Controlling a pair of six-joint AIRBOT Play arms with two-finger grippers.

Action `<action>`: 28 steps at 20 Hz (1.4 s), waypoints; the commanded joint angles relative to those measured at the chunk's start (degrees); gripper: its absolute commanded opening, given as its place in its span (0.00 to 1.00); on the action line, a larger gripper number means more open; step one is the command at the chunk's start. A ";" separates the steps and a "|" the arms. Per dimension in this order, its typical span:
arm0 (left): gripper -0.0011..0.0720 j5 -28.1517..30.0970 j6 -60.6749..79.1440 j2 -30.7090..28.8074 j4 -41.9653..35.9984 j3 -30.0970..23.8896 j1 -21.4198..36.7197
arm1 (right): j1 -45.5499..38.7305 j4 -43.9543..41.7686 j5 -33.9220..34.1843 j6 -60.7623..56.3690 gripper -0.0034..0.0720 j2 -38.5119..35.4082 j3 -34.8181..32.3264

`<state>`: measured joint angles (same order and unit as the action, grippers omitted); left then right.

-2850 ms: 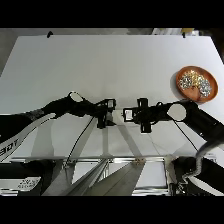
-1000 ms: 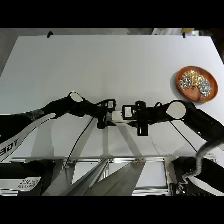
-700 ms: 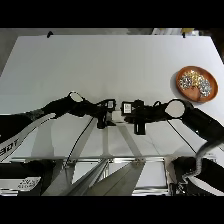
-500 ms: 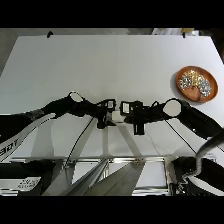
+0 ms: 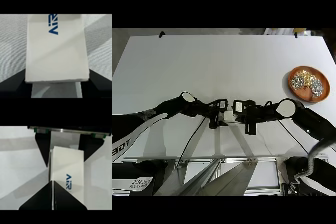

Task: Fold the box and place the chain.

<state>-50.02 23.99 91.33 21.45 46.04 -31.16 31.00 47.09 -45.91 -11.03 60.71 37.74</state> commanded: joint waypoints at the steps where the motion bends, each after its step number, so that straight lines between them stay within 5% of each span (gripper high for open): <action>1: 0.47 0.02 0.00 -0.04 0.02 0.02 0.00 | -0.96 0.00 2.60 0.15 0.07 -0.59 -0.02; 8: 0.47 0.04 0.00 -0.02 0.02 0.02 0.00 | -2.91 2.16 -3.32 -2.36 0.07 2.27 -0.07; 28: 0.47 0.04 0.00 -0.04 0.02 0.02 0.00 | -2.91 2.38 -0.35 -2.32 0.07 3.85 -5.25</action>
